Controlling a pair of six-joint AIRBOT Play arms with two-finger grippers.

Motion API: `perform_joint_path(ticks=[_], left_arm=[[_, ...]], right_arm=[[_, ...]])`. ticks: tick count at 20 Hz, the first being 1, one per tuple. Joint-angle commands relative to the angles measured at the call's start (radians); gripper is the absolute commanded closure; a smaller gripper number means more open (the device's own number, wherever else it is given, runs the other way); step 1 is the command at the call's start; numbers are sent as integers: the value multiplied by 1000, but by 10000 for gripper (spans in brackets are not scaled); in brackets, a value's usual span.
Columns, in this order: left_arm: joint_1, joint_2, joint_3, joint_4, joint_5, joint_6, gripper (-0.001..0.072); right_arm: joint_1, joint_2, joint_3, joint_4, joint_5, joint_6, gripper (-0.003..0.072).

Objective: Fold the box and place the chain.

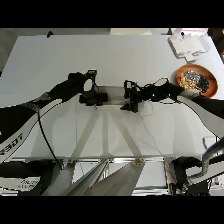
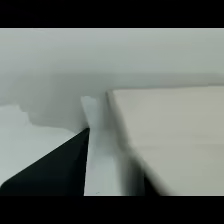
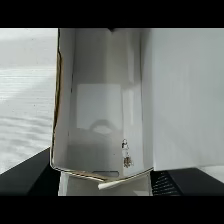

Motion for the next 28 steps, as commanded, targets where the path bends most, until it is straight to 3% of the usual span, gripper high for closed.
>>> perform_joint_path(ticks=[1,8,12,15,18,20,22,28], left_arm=[[30,67,3,-73,19,60,314],[158,264,3,-245,-19,332,314],[275,308,2,-397,-111,763,315],[404,276,-12,-513,-201,1236,316],[532,225,-54,-650,-215,1638,310],[580,171,-77,-722,-212,1847,175],[587,105,-105,-747,-168,2021,54],[507,-35,-119,-785,-140,2385,15]], right_arm=[[0,0,1,3,1,1,228],[0,0,1,3,1,1,228],[0,0,1,3,1,1,228],[0,0,1,3,1,1,228],[0,0,1,3,1,1,228],[0,0,1,3,1,1,228],[0,0,1,3,1,1,228],[0,0,1,3,1,1,228]])
